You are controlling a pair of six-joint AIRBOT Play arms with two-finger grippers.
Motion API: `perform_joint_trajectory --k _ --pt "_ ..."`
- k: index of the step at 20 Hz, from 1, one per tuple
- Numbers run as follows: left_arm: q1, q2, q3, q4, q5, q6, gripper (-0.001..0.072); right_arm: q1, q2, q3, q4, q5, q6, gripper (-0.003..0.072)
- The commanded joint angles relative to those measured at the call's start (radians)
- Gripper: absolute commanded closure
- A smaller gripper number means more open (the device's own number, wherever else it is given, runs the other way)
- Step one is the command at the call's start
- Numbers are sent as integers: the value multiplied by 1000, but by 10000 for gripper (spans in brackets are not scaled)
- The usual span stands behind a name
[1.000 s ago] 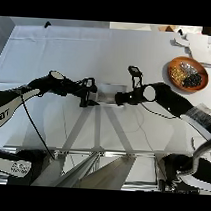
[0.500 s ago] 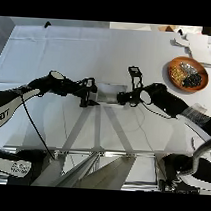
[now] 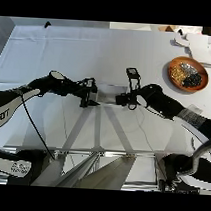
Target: Fold the box and place the chain.
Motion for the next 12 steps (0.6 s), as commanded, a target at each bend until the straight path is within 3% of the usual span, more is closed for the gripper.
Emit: perform_joint_trajectory --k 1,3,6,10,12 --pt "0 0 0 -2 2 0 392 14 0 3 -5 -13 63 144" --pt "0 0 0 -2 2 0 392 14 -3 21 -5 25 64 170" --pt "0 0 0 -2 2 0 392 14 -18 90 -40 112 95 291" --pt "0 0 0 -2 2 0 392 19 -106 214 -35 264 109 289" --pt "0 0 0 -2 2 0 392 25 -145 257 -36 285 119 289"
